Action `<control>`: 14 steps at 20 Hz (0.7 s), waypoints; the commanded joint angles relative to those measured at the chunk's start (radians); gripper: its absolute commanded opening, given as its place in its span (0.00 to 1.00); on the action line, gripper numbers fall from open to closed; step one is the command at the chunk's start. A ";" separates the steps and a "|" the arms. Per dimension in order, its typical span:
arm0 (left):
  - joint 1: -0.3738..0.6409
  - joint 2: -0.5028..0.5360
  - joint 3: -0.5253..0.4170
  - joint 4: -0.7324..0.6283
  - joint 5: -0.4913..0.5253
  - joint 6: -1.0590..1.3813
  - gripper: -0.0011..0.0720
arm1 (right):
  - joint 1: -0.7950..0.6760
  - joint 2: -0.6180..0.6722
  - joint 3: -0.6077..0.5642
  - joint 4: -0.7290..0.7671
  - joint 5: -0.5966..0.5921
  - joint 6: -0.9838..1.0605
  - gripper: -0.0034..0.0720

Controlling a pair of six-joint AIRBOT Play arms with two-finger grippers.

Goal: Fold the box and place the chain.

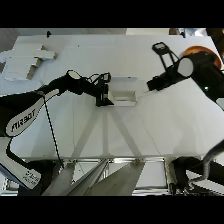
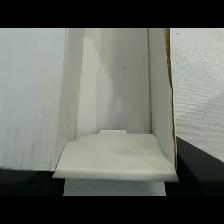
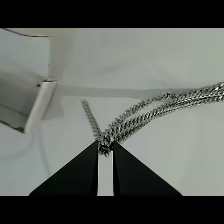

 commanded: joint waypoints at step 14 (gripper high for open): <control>0.000 0.000 0.000 0.000 0.000 0.000 0.67 | 0.173 -0.017 0.000 0.439 -0.373 -0.317 0.05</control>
